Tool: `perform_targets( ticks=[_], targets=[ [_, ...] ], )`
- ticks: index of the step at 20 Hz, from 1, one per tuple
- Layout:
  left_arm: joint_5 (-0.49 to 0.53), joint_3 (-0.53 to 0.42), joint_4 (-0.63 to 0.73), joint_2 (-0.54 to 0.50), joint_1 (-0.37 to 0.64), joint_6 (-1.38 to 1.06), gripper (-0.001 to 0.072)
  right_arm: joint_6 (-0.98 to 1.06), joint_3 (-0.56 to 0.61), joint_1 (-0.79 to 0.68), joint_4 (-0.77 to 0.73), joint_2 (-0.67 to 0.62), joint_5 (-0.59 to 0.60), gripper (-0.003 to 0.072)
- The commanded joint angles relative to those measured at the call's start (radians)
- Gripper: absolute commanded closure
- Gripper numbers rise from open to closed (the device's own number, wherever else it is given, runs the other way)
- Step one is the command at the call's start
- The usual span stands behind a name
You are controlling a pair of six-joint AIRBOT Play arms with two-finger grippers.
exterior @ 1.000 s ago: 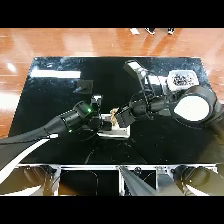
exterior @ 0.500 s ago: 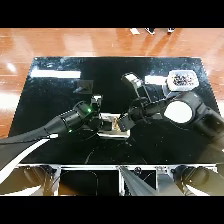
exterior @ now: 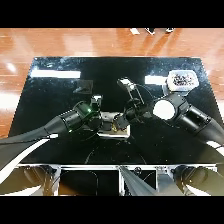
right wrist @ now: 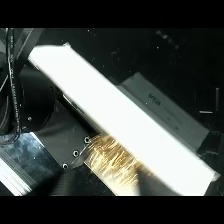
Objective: Fold the box and place the chain.
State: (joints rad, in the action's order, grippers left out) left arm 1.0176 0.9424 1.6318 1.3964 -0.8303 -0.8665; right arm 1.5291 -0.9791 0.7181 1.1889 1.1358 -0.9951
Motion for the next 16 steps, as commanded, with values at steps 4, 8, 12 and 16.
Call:
perform_targets(
  ticks=[4, 8, 12, 16],
  targets=[
    [-0.001, 0.000, 0.000, 0.000, 0.001, -0.001, 0.0689, 0.004, -0.002, -0.002, 0.072, -0.083, -0.142, 0.0127],
    [-0.001, 0.000, 0.000, 0.000, 0.001, -0.001, 0.0689, 0.092, 0.053, -0.108, 0.311, -0.284, -0.301, 0.0127],
    [-0.001, 0.000, 0.000, 0.000, 0.001, 0.000, 0.0689, 0.121, 0.225, -0.349, 0.320, -0.446, -0.333, 0.0128],
    [0.000, 0.000, 0.005, 0.000, 0.001, 0.006, 0.0537, 0.109, 0.276, -0.412, 0.244, -0.470, -0.330, 0.0127]
  ],
)
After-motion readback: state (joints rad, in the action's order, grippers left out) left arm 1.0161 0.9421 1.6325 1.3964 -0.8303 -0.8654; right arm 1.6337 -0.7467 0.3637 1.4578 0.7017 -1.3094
